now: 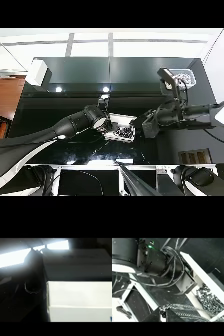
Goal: Fold the box and place the chain.
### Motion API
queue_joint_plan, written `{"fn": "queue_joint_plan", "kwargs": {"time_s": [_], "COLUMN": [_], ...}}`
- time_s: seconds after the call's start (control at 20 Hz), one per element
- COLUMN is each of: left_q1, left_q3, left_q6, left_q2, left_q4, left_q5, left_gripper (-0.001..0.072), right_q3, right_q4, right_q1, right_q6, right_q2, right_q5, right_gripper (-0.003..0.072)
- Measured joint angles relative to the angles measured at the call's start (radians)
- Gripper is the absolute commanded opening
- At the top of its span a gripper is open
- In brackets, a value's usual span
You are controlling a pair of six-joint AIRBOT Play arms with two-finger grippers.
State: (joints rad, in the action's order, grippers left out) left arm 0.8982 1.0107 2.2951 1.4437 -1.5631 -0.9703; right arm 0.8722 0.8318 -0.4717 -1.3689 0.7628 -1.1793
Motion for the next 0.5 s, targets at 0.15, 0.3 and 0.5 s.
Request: {"fn": "queue_joint_plan", "kwargs": {"time_s": [0.15, 0.3, 0.5], "left_q1": [0.0, 0.0, 0.0], "left_q3": [0.0, 0.0, 0.0], "left_q6": [-0.008, -0.011, -0.012], "left_q2": [0.0, 0.0, 0.0], "left_q4": [0.0, 0.0, 0.0], "left_q5": [-0.001, -0.001, -0.002], "left_gripper": [0.003, 0.003, 0.003], "right_q3": [-0.043, -0.087, -0.146], "right_q4": [-0.008, -0.011, -0.012], "right_q1": [-0.015, -0.021, -0.023], "right_q6": [-0.003, -0.003, -0.008], "right_q2": [0.011, 0.014, 0.016], "right_q5": [0.054, 0.087, 0.127], "right_gripper": [0.0048, 0.0049, 0.0049]}}
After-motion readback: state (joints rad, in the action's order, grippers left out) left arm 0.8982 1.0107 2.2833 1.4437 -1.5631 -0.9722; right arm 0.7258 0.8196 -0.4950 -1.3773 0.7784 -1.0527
